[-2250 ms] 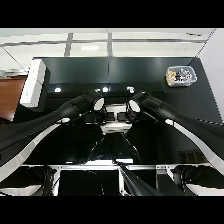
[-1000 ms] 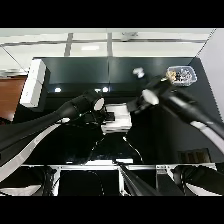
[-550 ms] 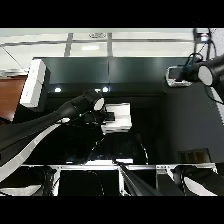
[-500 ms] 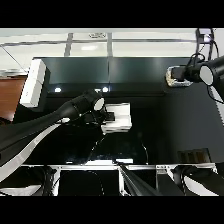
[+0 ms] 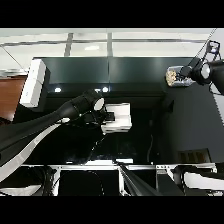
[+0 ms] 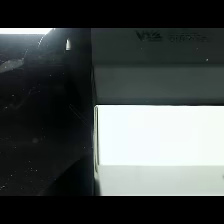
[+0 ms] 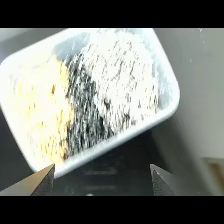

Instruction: Fold the box and place the chain.

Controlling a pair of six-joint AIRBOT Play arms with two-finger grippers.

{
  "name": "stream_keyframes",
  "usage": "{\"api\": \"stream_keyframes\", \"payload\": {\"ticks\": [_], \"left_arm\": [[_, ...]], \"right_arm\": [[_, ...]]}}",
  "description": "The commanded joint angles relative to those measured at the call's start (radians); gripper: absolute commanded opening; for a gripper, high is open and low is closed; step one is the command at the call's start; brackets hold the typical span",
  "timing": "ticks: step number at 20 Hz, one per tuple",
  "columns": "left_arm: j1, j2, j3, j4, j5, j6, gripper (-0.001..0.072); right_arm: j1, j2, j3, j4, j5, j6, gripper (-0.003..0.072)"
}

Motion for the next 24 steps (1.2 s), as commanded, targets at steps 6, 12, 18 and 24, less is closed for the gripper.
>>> {"api": "stream_keyframes", "payload": {"ticks": [6,12,18,24], "left_arm": [[0.0,0.0,0.0,0.0,0.0,0.001,0.0027],[0.0,0.0,0.0,0.0,0.001,0.001,0.0027],[0.0,0.0,0.0,0.0,-0.001,0.001,0.0027],[0.0,0.0,0.0,0.0,0.002,0.001,0.0027]], "right_arm": [[-0.089,-0.32,0.423,0.213,0.241,-0.13,0.072],[-0.101,-0.475,0.544,0.17,0.224,0.02,0.072],[-0.109,-0.574,0.611,0.169,0.278,0.019,0.068],[-0.111,-0.48,0.611,0.15,0.36,-0.106,0.0011]]}}
